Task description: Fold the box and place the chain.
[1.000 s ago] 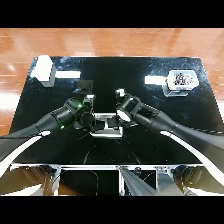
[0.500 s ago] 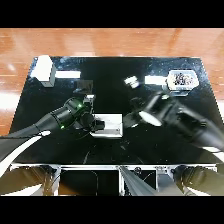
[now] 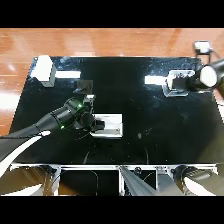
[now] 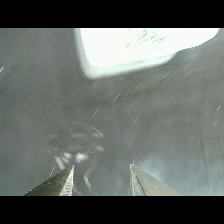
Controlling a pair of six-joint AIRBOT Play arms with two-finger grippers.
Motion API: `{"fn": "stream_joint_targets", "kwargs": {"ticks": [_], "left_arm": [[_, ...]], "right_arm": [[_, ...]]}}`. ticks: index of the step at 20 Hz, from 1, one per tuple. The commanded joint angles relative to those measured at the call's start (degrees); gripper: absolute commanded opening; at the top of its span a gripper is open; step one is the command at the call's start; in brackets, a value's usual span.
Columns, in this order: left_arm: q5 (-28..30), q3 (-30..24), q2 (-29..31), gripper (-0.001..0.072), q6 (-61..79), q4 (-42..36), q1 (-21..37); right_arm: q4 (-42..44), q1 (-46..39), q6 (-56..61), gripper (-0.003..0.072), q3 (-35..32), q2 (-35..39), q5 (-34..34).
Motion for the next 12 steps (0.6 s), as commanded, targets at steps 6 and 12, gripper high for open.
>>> {"fn": "stream_joint_targets", "kwargs": {"ticks": [6, 12], "left_arm": [[0.2, 0.0, 0.0, 0.002, 0.0, -0.3, 0.0], [0.1, 0.0, 0.0, 0.002, 0.0, -0.2, 0.0]], "right_arm": [[19.3, -19.3, -11.6, 0.0586, 12.9, -23.4, -11.6], [21.3, -19.7, -7.0, 0.0584, 24.9, -36.4, -9.9]]}}
